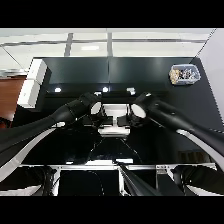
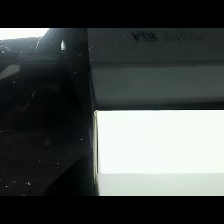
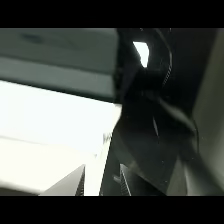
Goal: Fold the box and place the chain.
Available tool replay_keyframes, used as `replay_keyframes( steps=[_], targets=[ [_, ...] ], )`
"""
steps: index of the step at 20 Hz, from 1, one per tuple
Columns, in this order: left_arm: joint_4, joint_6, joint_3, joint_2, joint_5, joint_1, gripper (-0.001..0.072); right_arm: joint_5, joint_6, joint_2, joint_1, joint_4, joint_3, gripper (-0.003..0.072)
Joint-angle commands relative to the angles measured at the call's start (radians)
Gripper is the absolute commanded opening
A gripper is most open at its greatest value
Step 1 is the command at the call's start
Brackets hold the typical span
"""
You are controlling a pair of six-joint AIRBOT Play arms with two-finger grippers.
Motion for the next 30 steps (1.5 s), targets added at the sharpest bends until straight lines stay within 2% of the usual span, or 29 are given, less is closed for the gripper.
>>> replay_keyframes(
  steps=[1, 4, 6, 8, 9, 10, 14, 15, 17, 21, 23, 24, 26, 27, 29, 30],
  targets=[
    [-0.001, -0.001, 0.0, 0.0, 0.0, 0.001, 0.0027, 0.056, -0.056, 0.201, -0.008, -0.154, 0.005, 0.0263],
    [-0.001, -0.001, 0.0, 0.0, 0.0, 0.001, 0.0027, 0.126, -0.055, 0.318, -0.061, -0.563, 0.004, 0.0263],
    [-0.001, -0.001, 0.0, 0.0, 0.0, 0.001, 0.0027, 0.091, -0.055, 0.323, -0.176, -0.764, 0.0, 0.0264],
    [-0.001, -0.001, 0.0, 0.0, 0.001, 0.001, 0.0027, -0.086, -0.058, 0.317, -0.347, -0.768, -0.032, 0.0266],
    [-0.001, -0.001, 0.0, 0.0, 0.001, 0.001, 0.0027, -0.176, -0.053, 0.311, -0.429, -0.738, -0.057, 0.0342],
    [-0.001, -0.001, 0.0, 0.0, 0.001, 0.001, 0.0027, -0.262, -0.052, 0.296, -0.514, -0.678, -0.082, 0.068],
    [-0.002, -0.001, 0.0, 0.0, 0.0, 0.001, 0.0027, -0.454, -0.093, 0.128, -0.774, -0.407, -0.087, 0.0696],
    [-0.003, -0.001, 0.0, 0.0, 0.0, 0.001, 0.0028, -0.483, -0.119, 0.069, -0.819, -0.367, -0.045, 0.0695],
    [-0.002, -0.001, 0.0, 0.0, -0.008, 0.001, 0.0027, -0.462, -0.13, -0.071, -0.883, -0.344, 0.103, 0.0695],
    [-0.002, -0.001, 0.0, 0.0, -0.008, 0.001, 0.0027, -0.182, -0.216, -0.443, -0.985, -0.149, 0.567, 0.0695],
    [-0.005, -0.001, 0.0, 0.0, -0.011, 0.0, 0.0028, -0.038, -0.229, -0.616, -1.012, -0.11, 0.796, 0.0695],
    [-0.005, -0.001, 0.0, 0.0, -0.013, 0.0, 0.0027, -0.002, -0.245, -0.678, -1.02, -0.098, 0.877, 0.0694],
    [-0.005, -0.001, 0.0, 0.0, -0.013, 0.0, 0.0027, 0.023, -0.258, -0.768, -1.028, -0.088, 0.992, 0.0693],
    [-0.005, -0.001, 0.0, 0.0, -0.012, 0.0, 0.0028, -0.004, -0.258, -0.787, -1.03, -0.085, 1.003, 0.0692],
    [-0.009, -0.001, 0.0, 0.0, -0.012, 0.0, 0.0027, -0.052, -0.258, -0.812, -1.035, -0.081, 1.003, 0.0592],
    [-0.009, -0.001, 0.0, 0.0, -0.012, 0.0, 0.0027, -0.064, -0.258, -0.824, -1.038, -0.08, 1.003, 0.0588]
  ],
)
